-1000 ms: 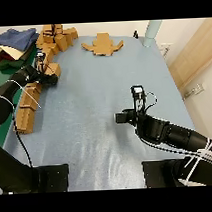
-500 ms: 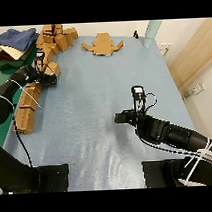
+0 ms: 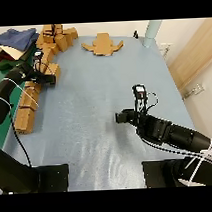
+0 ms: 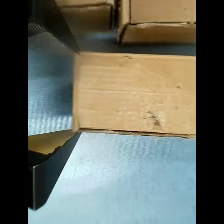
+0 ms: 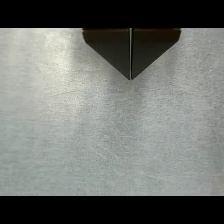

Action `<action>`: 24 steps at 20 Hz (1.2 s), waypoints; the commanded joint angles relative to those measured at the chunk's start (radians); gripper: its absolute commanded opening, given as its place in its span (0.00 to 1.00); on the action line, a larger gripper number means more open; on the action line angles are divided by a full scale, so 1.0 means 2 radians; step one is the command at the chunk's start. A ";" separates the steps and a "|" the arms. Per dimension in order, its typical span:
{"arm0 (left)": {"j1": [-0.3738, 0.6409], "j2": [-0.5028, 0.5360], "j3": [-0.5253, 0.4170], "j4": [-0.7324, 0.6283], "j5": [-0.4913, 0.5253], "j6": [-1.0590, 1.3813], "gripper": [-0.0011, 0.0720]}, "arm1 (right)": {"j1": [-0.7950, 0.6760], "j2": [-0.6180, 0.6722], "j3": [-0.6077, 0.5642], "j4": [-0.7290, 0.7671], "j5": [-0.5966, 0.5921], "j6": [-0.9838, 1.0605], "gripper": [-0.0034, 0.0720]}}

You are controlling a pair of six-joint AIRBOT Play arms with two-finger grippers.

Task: Fold the box.

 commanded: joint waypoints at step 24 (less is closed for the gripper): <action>-0.220 0.304 -0.187 -0.113 -0.188 -0.084 0.02 | -0.186 -0.183 0.285 0.370 -0.182 -0.492 0.05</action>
